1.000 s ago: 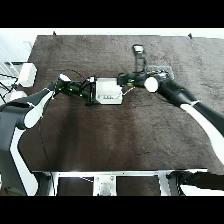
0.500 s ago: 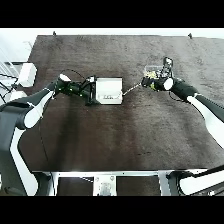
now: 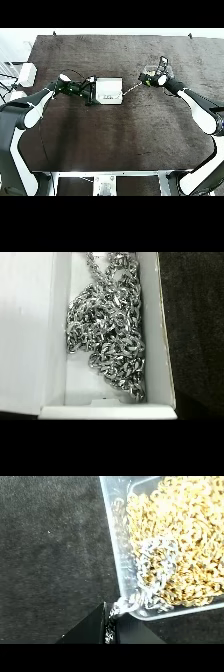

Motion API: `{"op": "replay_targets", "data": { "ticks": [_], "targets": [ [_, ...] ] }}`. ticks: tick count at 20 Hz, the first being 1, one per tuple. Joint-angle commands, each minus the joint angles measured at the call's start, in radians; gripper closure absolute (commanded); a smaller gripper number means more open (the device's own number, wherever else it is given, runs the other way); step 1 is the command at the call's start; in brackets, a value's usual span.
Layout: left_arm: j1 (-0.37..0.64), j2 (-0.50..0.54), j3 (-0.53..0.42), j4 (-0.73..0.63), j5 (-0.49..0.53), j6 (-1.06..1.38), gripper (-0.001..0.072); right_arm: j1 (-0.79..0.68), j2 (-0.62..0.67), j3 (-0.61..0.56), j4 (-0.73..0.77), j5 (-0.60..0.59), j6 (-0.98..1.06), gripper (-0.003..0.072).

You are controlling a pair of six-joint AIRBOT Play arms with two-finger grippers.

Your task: Fold the box and place the chain.

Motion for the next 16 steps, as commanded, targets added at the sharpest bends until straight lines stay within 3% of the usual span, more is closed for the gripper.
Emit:
{"op": "replay_targets", "data": {
  "ticks": [1, 5, 9, 16],
  "targets": [
    [0.001, 0.000, 0.000, 0.000, 0.000, 0.000, 0.0185, 0.003, 0.078, 0.013, 0.006, 0.100, -0.053, 0.0675],
    [0.001, 0.000, 0.000, 0.000, 0.000, 0.000, 0.0185, 0.049, 0.378, 0.013, 0.005, 0.270, -0.211, 0.0675],
    [0.001, 0.000, 0.000, 0.000, 0.000, 0.000, 0.0184, 0.149, 0.617, 0.012, -0.070, 0.333, -0.220, 0.0675],
    [0.001, 0.000, 0.000, 0.000, 0.000, 0.000, 0.0184, 0.344, 0.669, 0.002, -0.071, 0.336, -0.220, 0.0675]
  ]
}}
